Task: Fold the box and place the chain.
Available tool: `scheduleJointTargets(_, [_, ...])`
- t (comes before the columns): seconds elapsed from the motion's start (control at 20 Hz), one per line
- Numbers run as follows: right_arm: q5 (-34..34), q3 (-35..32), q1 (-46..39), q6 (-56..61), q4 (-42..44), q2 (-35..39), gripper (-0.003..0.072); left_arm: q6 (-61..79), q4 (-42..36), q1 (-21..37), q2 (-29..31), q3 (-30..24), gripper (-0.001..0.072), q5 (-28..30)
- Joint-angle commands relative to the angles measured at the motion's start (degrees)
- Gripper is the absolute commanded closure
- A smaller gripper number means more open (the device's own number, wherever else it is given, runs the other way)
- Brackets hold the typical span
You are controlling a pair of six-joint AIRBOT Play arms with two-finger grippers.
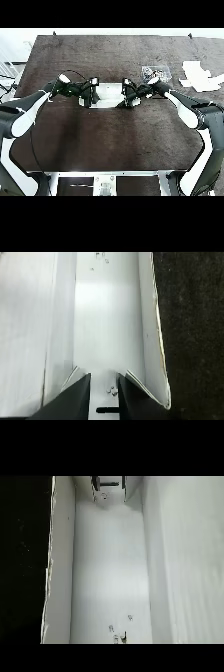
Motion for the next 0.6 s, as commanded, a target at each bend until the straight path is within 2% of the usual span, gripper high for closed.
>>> scheduleJointTargets(0.0, [0.0, 0.0, 0.1, 0.0, 0.0, 0.0, 0.0103, 1.6, -1.9, 0.0, -0.6, 0.0, 0.0379, -0.3])
scheduleJointTargets(0.05, [0.0, 0.0, 0.1, 0.0, 0.0, 0.0, 0.0103, 1.6, -1.9, 0.0, -0.7, 0.0, 0.0333, -0.5])
scheduleJointTargets(0.3, [0.0, 0.0, 0.1, 0.0, 0.0, 0.0, 0.0104, 1.2, -1.7, 0.0, -0.7, 0.0, 0.0319, -0.9])
scheduleJointTargets(0.35, [0.0, 0.0, 0.1, 0.0, 0.1, 0.0, 0.0103, 1.2, -1.8, 0.0, -0.7, 0.0, 0.0127, -1.1])
scheduleJointTargets(0.4, [0.0, 0.0, 0.1, 0.0, 0.0, 0.0, 0.0103, 1.0, -1.8, 0.0, -0.7, 0.0, 0.0103, -1.2])
scheduleJointTargets(0.45, [0.0, 0.0, 0.1, 0.0, 0.0, 0.0, 0.0103, 1.0, -1.8, 0.0, -0.7, 0.0, 0.0104, -1.4])
scheduleJointTargets(0.55, [0.0, 0.0, 0.1, 0.0, 0.0, 0.0, 0.0103, 1.0, -1.6, 0.0, -0.7, 0.0, 0.0222, -1.5])
